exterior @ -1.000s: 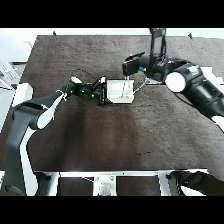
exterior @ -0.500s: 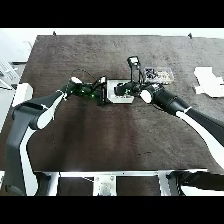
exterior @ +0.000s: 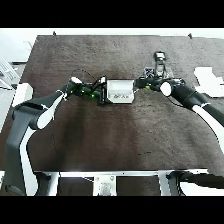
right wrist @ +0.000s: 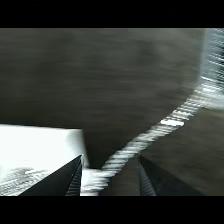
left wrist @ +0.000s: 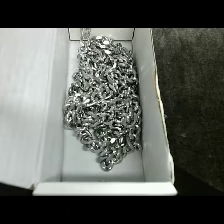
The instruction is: Fold the box and place the chain.
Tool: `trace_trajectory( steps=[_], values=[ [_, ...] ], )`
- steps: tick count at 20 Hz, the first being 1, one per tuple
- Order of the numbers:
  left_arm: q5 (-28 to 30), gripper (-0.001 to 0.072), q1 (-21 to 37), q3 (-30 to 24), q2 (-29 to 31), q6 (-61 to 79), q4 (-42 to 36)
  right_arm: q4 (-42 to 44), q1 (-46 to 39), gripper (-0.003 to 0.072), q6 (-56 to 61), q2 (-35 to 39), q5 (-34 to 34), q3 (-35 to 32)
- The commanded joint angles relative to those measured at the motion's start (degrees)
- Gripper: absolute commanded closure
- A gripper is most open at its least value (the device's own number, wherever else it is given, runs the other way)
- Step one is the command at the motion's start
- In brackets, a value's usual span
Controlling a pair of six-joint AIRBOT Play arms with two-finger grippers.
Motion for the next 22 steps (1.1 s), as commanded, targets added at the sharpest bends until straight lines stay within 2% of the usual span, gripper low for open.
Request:
trace_trajectory(
  steps=[1, 6, 12, 18, 19, 20, 22],
  values=[
    [0.0, 0.0359, 0.0, 0.0, 0.0, 0.0, 0.0, 4.5, -7.2, 0.0273, -2.4, -4.5, -2.5, -0.5],
    [0.1, 0.0359, 0.0, 0.0, 0.0, 0.0, 0.0, 16.8, -9.8, 0.0272, -16.1, -14.5, -3.1, 6.0],
    [0.1, 0.0359, 0.0, 0.0, 0.0, 0.0, 0.0, 33.5, -10.2, 0.0272, -32.4, -21.7, -0.5, 14.1],
    [0.1, 0.0359, 0.0, 0.0, 0.0, 0.0, 0.0, 36.4, -11.5, 0.0286, -35.6, -26.4, -0.5, 17.8],
    [0.1, 0.0360, 0.0, 0.0, 0.0, 0.0, 0.0, 38.8, -11.7, 0.0341, -38.4, -26.8, -0.2, 18.1],
    [0.1, 0.0359, 0.0, 0.0, 0.0, 0.0, 0.0, 40.4, -11.8, 0.0452, -41.4, -26.8, 0.4, 18.1],
    [0.1, 0.0359, 0.0, 0.0, 0.0, 0.0, 0.0, 41.5, -11.8, 0.0622, -42.2, -25.9, 2.1, 18.1]
  ],
)
